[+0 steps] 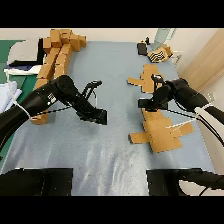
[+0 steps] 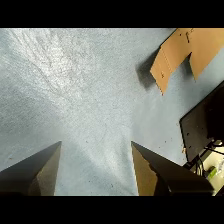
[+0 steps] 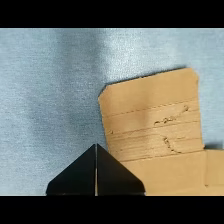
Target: Fold the box.
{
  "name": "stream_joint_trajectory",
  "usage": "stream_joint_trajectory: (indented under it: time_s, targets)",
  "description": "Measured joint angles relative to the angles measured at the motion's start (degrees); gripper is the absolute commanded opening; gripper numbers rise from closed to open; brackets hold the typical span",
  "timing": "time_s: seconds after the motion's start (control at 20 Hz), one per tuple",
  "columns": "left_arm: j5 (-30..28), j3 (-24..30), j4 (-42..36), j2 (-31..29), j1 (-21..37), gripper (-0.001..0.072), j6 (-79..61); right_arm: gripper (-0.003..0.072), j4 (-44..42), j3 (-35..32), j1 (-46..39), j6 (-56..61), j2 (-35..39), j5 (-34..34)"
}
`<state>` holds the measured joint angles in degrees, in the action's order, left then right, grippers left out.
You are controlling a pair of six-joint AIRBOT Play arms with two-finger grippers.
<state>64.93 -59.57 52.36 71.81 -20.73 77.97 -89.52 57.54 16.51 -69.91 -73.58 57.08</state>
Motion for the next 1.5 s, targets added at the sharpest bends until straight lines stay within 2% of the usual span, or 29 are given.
stream_joint_trajectory:
  time_s: [0.65,0.75,1.3,1.4,1.5]
  targets:
    - [0.00,0.00,0.00,0.00,0.00,0.0686,0.00,0.0005,-0.02,0.00,0.00,0.00,0.00,-0.11]
    - [-0.02,0.00,-0.02,0.00,0.00,0.0686,0.00,0.0005,-0.04,0.00,0.00,0.04,-0.20,-2.23]
    - [-11.63,0.00,-3.23,0.00,0.00,0.0686,0.00,0.0006,-12.72,0.44,-0.50,4.96,-1.60,-12.66]
    - [-12.61,0.00,-4.33,0.00,0.00,0.0686,0.02,0.0006,-10.67,2.58,-2.51,4.81,-1.46,-9.55]
    - [-13.05,0.00,-5.62,0.00,0.00,0.0686,0.02,0.0006,-6.73,6.32,-5.53,2.40,-1.20,-1.42]
